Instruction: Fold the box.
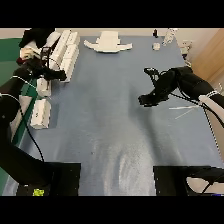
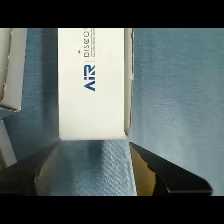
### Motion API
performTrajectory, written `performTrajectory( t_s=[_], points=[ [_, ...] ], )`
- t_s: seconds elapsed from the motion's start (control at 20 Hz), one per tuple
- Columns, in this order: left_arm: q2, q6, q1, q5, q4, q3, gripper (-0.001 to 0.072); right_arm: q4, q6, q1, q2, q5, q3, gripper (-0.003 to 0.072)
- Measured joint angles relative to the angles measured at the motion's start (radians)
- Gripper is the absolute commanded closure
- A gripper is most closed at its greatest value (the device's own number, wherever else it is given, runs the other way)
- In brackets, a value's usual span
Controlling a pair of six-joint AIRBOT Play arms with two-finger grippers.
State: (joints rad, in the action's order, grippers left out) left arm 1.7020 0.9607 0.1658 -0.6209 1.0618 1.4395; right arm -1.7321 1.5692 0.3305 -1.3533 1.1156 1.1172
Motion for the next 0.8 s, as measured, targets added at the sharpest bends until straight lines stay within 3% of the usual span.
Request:
performTrajectory(
  t_s=[0.15, 0.2, 0.25, 0.3, 0.6, 0.8],
  points=[
    [-0.092, 0.001, 0.031, -0.107, 0.008, 0.002, 0.0014, 0.0, 0.0, 0.001, 0.0, 0.0, 0.0, 0.0668],
    [-0.127, 0.002, 0.034, -0.151, 0.008, 0.002, 0.0169, 0.0, 0.0, 0.0, 0.0, 0.0, 0.0, 0.0668],
    [-0.16, 0.007, 0.039, -0.195, 0.006, 0.002, 0.0567, 0.0, 0.0, 0.0, 0.0, 0.0, 0.0, 0.0668],
    [-0.195, 0.019, 0.044, -0.245, -0.002, 0.002, 0.0696, 0.0, 0.0, 0.001, 0.0, 0.0, 0.0, 0.0668],
    [-0.353, 0.055, 0.013, -0.53, -0.08, -0.015, 0.0702, 0.0, 0.0, 0.001, 0.0, 0.0, 0.0, 0.0668],
    [-0.497, 0.104, -0.09, -0.59, -0.097, -0.153, 0.0702, 0.0, 0.0, 0.001, 0.0, 0.0, 0.0, 0.0668]
  ],
)
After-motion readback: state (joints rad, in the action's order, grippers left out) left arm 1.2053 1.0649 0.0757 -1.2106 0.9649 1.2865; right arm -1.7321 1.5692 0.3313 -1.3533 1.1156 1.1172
